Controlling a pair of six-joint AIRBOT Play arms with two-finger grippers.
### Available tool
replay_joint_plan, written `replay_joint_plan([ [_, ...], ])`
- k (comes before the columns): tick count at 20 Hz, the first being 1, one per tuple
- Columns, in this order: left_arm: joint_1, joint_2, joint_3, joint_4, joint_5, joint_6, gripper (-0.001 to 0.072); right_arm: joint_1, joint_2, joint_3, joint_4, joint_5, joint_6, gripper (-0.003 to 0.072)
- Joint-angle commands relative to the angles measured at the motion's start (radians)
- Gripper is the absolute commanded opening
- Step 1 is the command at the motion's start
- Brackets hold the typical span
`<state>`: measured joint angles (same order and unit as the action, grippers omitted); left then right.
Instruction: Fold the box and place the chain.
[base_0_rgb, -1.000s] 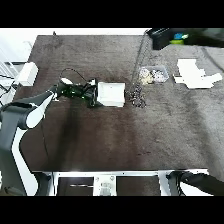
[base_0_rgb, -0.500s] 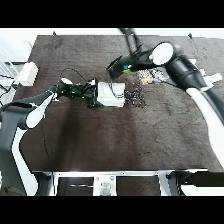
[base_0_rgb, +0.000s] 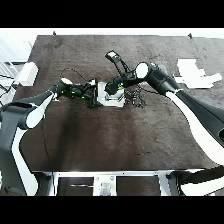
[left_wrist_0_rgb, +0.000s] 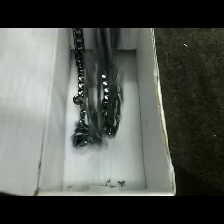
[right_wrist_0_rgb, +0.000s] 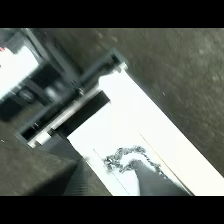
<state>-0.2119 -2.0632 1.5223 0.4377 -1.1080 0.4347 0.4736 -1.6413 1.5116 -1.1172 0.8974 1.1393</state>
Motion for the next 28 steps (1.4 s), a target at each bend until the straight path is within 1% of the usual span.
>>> replay_joint_plan([
  [1, 0.000, 0.000, 0.000, 0.000, 0.000, 0.000, 0.0543, -0.028, 0.015, -0.010, -0.018, 0.079, -0.045, 0.0405],
  [5, 0.000, 0.000, 0.000, 0.000, 0.000, 0.000, 0.0543, -0.139, 0.091, -0.011, -0.073, 0.256, -0.037, 0.0406],
  [8, 0.000, 0.000, 0.000, 0.000, 0.000, 0.000, 0.0542, -0.274, 0.112, -0.013, -0.073, 0.325, -0.042, 0.0406],
  [9, 0.000, 0.000, 0.000, 0.000, 0.000, 0.000, 0.0542, -0.316, 0.111, -0.024, -0.074, 0.325, -0.098, 0.0406],
  [12, 0.000, 0.000, 0.000, 0.000, 0.000, 0.000, 0.0543, -0.394, 0.093, -0.079, -0.068, 0.307, -0.468, 0.0407],
  [15, 0.000, 0.000, 0.000, 0.000, 0.000, 0.000, 0.0543, -0.413, 0.029, -0.081, -0.042, 0.302, -0.731, 0.0407],
  [17, 0.000, 0.000, 0.000, 0.000, 0.000, 0.000, 0.0543, -0.402, -0.009, -0.080, -0.021, 0.275, -0.848, 0.0408],
  [20, 0.000, 0.000, 0.000, 0.000, 0.000, 0.000, 0.0543, -0.369, -0.064, -0.080, -0.015, 0.250, -0.978, 0.0407],
  [23, 0.000, 0.000, 0.000, 0.000, 0.000, 0.000, 0.0542, -0.346, -0.101, -0.079, 0.021, 0.215, -1.059, 0.0405],
  [25, 0.000, 0.000, 0.000, 0.000, 0.000, 0.000, 0.0542, -0.338, -0.122, -0.077, 0.065, 0.212, -1.099, 0.0394],
  [27, 0.000, 0.000, 0.000, 0.000, 0.000, 0.000, 0.0542, -0.332, -0.143, -0.067, 0.070, 0.209, -1.100, 0.0366],
  [28, 0.000, 0.000, 0.000, 0.000, 0.000, 0.000, 0.0543, -0.332, -0.151, -0.063, 0.071, 0.210, -1.109, 0.0367],
])
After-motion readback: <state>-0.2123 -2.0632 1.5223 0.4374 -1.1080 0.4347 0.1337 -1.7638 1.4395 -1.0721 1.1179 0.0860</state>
